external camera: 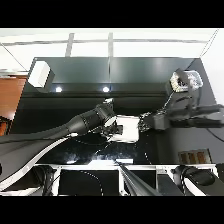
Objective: Fold the box and place the chain.
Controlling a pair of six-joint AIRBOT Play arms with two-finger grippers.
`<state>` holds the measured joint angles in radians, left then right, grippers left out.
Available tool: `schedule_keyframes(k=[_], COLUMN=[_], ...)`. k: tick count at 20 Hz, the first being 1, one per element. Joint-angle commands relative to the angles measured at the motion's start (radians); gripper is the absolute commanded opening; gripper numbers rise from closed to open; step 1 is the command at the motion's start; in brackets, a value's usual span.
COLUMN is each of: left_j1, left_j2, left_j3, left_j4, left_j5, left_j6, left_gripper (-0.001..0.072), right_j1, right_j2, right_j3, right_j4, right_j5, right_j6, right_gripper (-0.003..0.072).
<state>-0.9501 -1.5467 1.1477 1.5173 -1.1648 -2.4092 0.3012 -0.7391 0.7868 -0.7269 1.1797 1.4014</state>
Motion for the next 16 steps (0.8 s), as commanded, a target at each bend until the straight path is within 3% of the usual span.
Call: schedule_keyframes(k=[1, 7, 8, 9, 10, 13, 16], left_j1=[0.0, 0.0, 0.0, 0.0, 0.0, 0.0, 0.0], left_j2=[0.0, 0.0, 0.0, 0.0, 0.0, 0.0, 0.0], left_j3=[0.0, 0.0, 0.0, 0.0, 0.0, 0.0, 0.0], left_j4=[0.0, 0.0, 0.0, 0.0, 0.0, 0.0, 0.0], left_j5=[0.001, 0.001, 0.001, 0.001, 0.001, 0.0, 0.001], left_j6=[0.0, 0.0, 0.0, 0.0, 0.0, 0.0, 0.0], left_gripper=[0.0028, 0.0028, 0.0027, 0.0028, 0.0028, 0.0027, 0.0028], right_j1=[0.101, 0.125, 0.125, 0.124, 0.116, -0.009, -0.229], right_j2=[-0.073, -0.166, -0.166, -0.166, -0.165, -0.143, -0.097], right_j3=[-0.07, -0.079, -0.079, -0.079, -0.076, -0.014, 0.004], right_j4=[0.016, 0.007, 0.001, -0.002, -0.012, -0.139, -0.358], right_j5=[-0.132, -0.219, -0.214, -0.194, -0.161, -0.006, -0.045], right_j6=[-0.001, -0.053, -0.052, -0.051, -0.052, -0.056, -0.044], right_gripper=[0.0014, 0.0017, 0.0069, 0.035, 0.0453, 0.0452, 0.0452])
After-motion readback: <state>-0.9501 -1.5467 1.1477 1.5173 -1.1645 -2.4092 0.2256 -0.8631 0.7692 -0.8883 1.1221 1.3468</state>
